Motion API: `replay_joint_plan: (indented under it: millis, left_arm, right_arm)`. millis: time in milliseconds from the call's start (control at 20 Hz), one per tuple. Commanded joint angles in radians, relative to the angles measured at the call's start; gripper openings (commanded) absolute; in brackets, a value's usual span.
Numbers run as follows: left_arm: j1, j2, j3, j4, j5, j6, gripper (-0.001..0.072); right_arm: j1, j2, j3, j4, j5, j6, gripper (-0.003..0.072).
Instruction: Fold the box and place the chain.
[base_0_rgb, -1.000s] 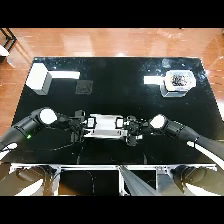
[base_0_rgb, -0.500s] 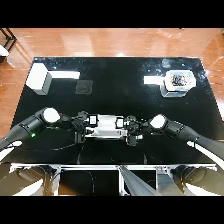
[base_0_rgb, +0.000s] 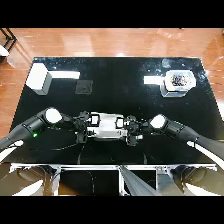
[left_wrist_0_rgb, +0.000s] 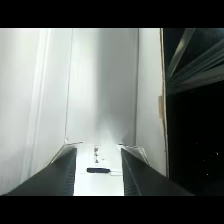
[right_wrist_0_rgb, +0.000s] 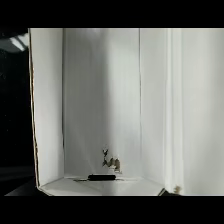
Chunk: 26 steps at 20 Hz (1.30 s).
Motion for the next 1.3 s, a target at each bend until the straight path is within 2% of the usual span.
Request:
replay_joint_plan:
  millis: [0,50,150,250,300,350,400,450,600,750,1000,1100,1250]
  left_arm:
    - [0.000,0.000,0.000,0.001,0.003,0.000,0.0385]
    - [0.000,0.000,0.000,0.001,0.003,0.000,0.0347]
    - [0.000,0.000,0.000,0.000,0.003,0.000,0.0332]
    - [0.000,0.000,0.000,0.001,0.003,0.000,0.0417]
    - [0.000,0.000,0.000,0.001,0.003,0.000,0.0412]
    - [0.000,0.000,0.000,0.001,0.003,-0.001,0.0347]
    - [0.001,0.002,0.002,0.002,0.000,-0.002,0.0144]
    - [0.002,0.005,0.007,0.002,-0.005,-0.028,0.0025]
    - [0.019,0.036,0.037,0.072,-0.024,-0.195,0.0022]
    - [0.084,0.116,0.046,0.188,-0.061,-0.438,0.0022]
    - [0.323,0.237,0.046,0.189,-0.213,-0.701,0.0023]
    - [0.441,0.235,0.045,0.189,-0.267,-0.858,0.0024]
    - [0.559,0.197,0.035,0.191,-0.349,-0.932,0.0023]
  right_arm:
    - [0.000,0.000,0.001,0.000,0.000,0.000,0.0257]
    - [0.000,0.000,0.001,0.000,0.000,0.000,0.0256]
    - [0.000,0.000,0.001,0.000,0.000,0.000,0.0256]
    - [0.000,0.000,0.001,0.000,0.000,0.000,0.0256]
    - [0.000,0.000,0.001,0.000,0.000,0.000,0.0256]
    - [0.000,0.000,0.001,0.000,0.000,0.000,0.0257]
    - [0.000,0.000,0.001,0.000,0.000,0.000,0.0256]
    - [0.000,0.000,0.001,0.000,0.000,0.000,0.0256]
    - [0.000,0.000,0.001,0.000,0.000,0.000,0.0257]
    - [0.000,0.000,0.001,0.000,0.000,0.000,0.0256]
    - [0.000,0.000,0.001,0.000,0.000,0.000,0.0257]
    - [0.000,0.000,0.001,0.000,0.000,0.000,0.0257]
    - [0.000,0.000,0.001,0.000,0.000,0.000,0.0256]
